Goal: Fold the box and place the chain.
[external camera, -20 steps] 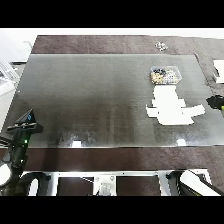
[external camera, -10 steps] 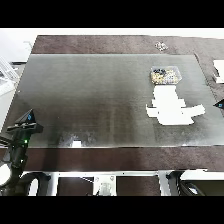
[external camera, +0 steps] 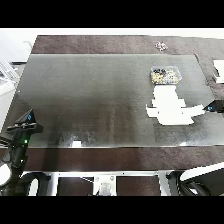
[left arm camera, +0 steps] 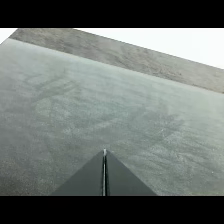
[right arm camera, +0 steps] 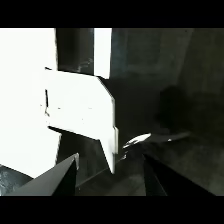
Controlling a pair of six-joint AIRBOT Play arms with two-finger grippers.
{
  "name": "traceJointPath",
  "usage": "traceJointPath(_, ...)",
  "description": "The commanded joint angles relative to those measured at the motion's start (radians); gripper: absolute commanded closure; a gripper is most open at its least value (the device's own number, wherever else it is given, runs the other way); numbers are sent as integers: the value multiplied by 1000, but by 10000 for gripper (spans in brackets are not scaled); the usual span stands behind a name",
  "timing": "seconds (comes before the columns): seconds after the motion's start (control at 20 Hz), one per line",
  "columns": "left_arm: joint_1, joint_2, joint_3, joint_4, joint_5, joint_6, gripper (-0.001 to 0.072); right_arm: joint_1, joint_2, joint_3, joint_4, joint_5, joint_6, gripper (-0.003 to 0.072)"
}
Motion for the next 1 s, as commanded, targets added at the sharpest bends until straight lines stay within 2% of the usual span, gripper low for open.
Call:
traceJointPath(0.0,0,0,-1,0,0,0,687,29,-30,16,11,19,-27,159)
traceJointPath(0.7,0,0,-1,0,0,1,687,79,-98,12,40,62,10,173)
traceJointPath(0.75,0,0,-1,0,0,0,687,78,-103,12,39,67,10,213)
traceJointPath(0.95,0,0,-1,0,0,0,687,79,-122,12,40,67,9,225)
